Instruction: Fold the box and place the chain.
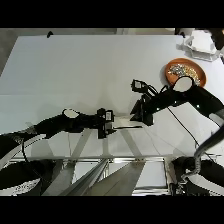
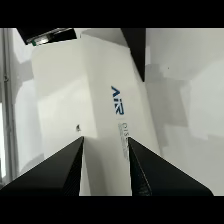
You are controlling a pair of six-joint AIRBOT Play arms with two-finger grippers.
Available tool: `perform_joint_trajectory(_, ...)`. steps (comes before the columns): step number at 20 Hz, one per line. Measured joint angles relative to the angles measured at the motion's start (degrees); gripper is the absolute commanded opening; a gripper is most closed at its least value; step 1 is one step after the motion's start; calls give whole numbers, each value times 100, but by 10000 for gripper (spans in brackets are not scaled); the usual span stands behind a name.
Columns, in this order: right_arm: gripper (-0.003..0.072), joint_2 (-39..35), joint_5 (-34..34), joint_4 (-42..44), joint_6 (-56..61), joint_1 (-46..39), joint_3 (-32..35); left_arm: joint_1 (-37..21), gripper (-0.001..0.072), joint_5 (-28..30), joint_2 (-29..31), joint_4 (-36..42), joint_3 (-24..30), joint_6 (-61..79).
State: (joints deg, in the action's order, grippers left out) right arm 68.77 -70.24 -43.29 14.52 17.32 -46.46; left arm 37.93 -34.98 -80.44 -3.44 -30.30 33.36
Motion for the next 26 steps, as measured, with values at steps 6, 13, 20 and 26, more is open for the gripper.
perform_joint_trajectory(6,320,-262,177,-63,-2,2,249,0,150,0,0,2,0,-2)
perform_joint_trajectory(13,302,-321,369,-197,0,146,380,0,150,0,0,2,0,-2)
perform_joint_trajectory(20,256,-354,503,-372,160,195,428,0,150,2,0,2,0,-2)
perform_joint_trajectory(26,226,-584,710,-389,269,195,715,0,150,2,0,0,0,-2)
